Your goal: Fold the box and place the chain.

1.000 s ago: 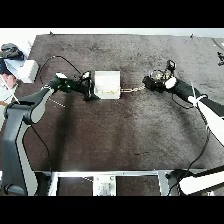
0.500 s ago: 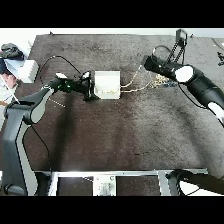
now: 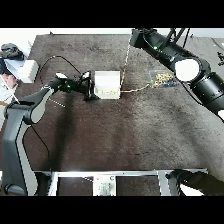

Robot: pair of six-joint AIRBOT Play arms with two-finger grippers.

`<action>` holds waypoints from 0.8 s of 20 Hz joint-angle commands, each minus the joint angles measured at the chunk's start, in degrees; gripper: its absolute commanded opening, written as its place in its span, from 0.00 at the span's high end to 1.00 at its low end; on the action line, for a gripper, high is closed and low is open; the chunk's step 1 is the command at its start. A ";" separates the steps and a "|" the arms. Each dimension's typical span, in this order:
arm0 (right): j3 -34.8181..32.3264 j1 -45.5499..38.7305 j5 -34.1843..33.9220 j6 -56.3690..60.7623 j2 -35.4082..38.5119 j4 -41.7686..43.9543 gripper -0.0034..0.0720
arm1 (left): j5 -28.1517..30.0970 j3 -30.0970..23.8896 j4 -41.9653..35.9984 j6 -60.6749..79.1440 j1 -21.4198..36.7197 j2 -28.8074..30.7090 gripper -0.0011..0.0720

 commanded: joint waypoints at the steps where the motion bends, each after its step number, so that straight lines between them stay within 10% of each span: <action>1: 1.07 1.38 0.44 0.26 -1.84 -0.98 0.94 | 0.00 0.02 0.00 0.02 0.02 0.00 0.52; 16: 12.50 6.40 -3.21 -0.02 -9.16 -0.76 0.94 | 0.00 0.02 0.02 0.02 0.02 0.00 0.52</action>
